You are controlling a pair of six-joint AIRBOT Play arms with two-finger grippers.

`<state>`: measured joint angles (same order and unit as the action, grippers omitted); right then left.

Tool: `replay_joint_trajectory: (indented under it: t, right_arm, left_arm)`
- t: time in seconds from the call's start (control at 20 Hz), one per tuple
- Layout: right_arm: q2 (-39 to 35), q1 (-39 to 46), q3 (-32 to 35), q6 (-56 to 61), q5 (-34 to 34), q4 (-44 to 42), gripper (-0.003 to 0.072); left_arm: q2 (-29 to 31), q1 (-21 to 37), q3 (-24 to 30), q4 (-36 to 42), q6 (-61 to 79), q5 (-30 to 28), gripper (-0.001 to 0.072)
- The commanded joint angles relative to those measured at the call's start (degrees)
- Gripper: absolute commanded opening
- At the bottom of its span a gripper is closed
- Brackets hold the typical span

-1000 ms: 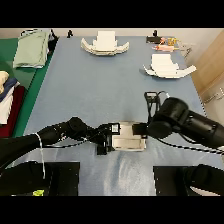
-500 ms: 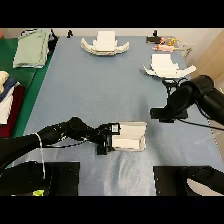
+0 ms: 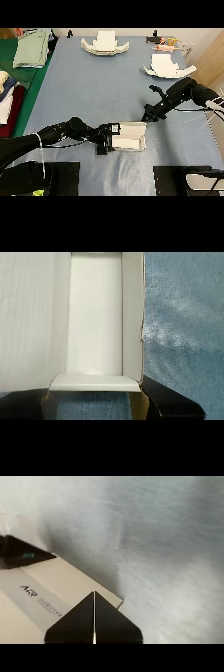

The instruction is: Fold the box.

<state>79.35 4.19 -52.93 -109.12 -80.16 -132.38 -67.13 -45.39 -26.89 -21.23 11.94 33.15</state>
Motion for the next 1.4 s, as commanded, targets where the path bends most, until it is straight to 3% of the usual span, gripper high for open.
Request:
replay_joint_trajectory:
  t: [0.0,0.3,0.6,0.8,1.0,1.05,1.15,1.2,1.35]
  right_arm:
    - [-0.6,-1.0,0.0,-9.3,-2.0,-4.5,0.0000]
    - [-11.5,-9.1,5.0,-13.7,3.2,-3.9,0.0000]
    - [-24.3,-19.6,15.5,-15.9,17.5,1.7,0.0001]
    - [-32.2,-26.8,23.5,-16.5,30.9,6.5,0.0001]
    - [-35.2,-30.8,25.7,-16.8,39.8,12.9,0.0003]
    - [-35.5,-31.4,25.7,-17.9,40.3,13.5,0.0033]
    - [-35.6,-31.5,25.7,-21.6,39.4,13.4,0.0358]
    - [-35.6,-31.5,25.7,-23.4,38.0,13.4,0.0425]
    - [-35.7,-31.5,25.7,-28.2,32.2,11.5,0.0426]
  left_arm:
    - [0.0,0.0,0.0,0.0,0.0,0.0,0.0532]
    - [0.0,0.0,0.0,0.0,0.0,0.0,0.0532]
    - [0.0,0.0,0.0,0.0,0.0,0.0,0.0532]
    - [0.0,0.0,0.0,0.0,0.0,0.0,0.0532]
    - [0.0,0.0,0.0,0.0,0.0,0.0,0.0532]
    - [0.0,0.0,0.0,0.0,0.0,0.0,0.0531]
    - [0.0,0.0,0.0,0.0,0.0,0.0,0.0532]
    - [0.0,0.0,0.0,0.0,0.0,0.0,0.0532]
    - [0.0,0.0,0.0,0.0,0.0,0.0,0.0531]
